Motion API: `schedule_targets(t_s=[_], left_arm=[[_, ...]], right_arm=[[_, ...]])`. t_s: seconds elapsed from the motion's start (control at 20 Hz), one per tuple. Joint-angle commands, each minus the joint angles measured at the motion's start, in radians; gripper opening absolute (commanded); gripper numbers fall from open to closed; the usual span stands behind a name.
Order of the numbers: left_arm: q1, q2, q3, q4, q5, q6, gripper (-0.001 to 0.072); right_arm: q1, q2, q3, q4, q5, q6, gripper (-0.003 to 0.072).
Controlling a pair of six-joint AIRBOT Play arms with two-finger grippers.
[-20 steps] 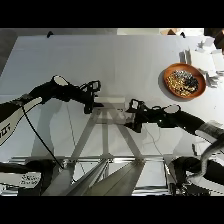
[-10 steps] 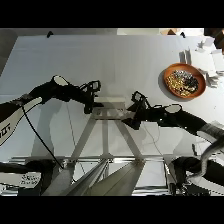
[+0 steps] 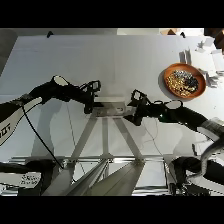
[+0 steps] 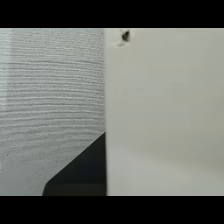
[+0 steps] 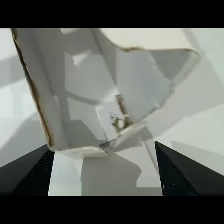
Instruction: Fold the box and place the chain.
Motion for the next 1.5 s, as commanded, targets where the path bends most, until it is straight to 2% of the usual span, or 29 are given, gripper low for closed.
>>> schedule_targets(t_s=[0.0, 0.35, 0.55, 0.85, 1.1, 1.25, 1.45], left_arm=[[0.0, -0.001, 0.0, 0.0, 0.0, 0.001, 0.0003], [0.0, -0.001, 0.0, 0.0, 0.0, 0.001, 0.0003], [0.0, -0.001, 0.0, 0.0, 0.0, 0.001, 0.0003], [0.0, -0.001, 0.0, 0.0, 0.0, 0.001, 0.0003], [0.0, -0.001, 0.0, 0.0, 0.0, 0.001, 0.0003], [0.0, -0.001, 0.0, 0.0, 0.0, 0.001, 0.0003], [0.0, -0.001, 0.0, 0.0, 0.0, 0.001, 0.0003]], right_arm=[[-0.025, -0.009, 0.015, -0.005, 0.024, -0.015, 0.0704], [-0.025, -0.016, 0.068, -0.005, 0.077, -0.061, 0.0703], [-0.027, -0.066, 0.079, -0.018, 0.121, -0.065, 0.0703], [-0.052, -0.146, 0.19, -0.106, 0.177, -0.064, 0.0703], [-0.053, -0.18, 0.198, -0.13, 0.273, -0.115, 0.07], [-0.053, -0.196, 0.198, -0.194, 0.269, -0.117, 0.07], [-0.053, -0.198, 0.198, -0.17, 0.24, -0.172, 0.0693]])
